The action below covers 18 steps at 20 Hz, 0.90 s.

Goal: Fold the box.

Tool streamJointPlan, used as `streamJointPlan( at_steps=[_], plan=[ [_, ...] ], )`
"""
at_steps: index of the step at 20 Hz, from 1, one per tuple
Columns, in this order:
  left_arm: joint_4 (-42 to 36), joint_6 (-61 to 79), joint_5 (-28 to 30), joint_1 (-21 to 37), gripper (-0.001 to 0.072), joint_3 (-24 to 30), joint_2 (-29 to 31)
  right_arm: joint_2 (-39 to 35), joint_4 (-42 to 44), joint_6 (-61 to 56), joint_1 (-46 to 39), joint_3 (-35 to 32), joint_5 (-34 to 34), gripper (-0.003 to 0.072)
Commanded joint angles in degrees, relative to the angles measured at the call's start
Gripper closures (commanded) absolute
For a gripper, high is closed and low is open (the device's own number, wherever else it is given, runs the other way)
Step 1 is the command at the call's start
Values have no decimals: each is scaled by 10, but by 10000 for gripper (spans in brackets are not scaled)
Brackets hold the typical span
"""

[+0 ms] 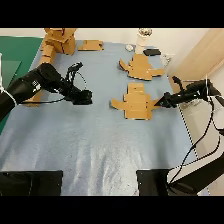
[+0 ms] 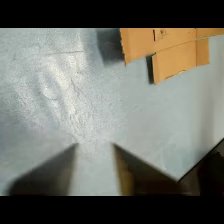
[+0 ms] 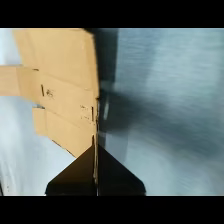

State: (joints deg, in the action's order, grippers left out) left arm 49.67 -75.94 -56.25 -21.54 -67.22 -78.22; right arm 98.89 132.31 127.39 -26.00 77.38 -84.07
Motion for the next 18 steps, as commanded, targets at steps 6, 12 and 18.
streamJointPlan(
  at_steps=[6, 12, 18],
  plan=[
    [-22, 18, -82, 78, 191, -1, 0, -87, 191, 113, 174, -234, 70, 684],
    [-63, 78, -89, 133, 191, 65, 0, -217, 218, 141, 342, -413, 229, 684],
    [-96, 145, -86, 186, 191, 148, -2, -277, 217, 131, 449, -457, 355, 684]
  ],
)
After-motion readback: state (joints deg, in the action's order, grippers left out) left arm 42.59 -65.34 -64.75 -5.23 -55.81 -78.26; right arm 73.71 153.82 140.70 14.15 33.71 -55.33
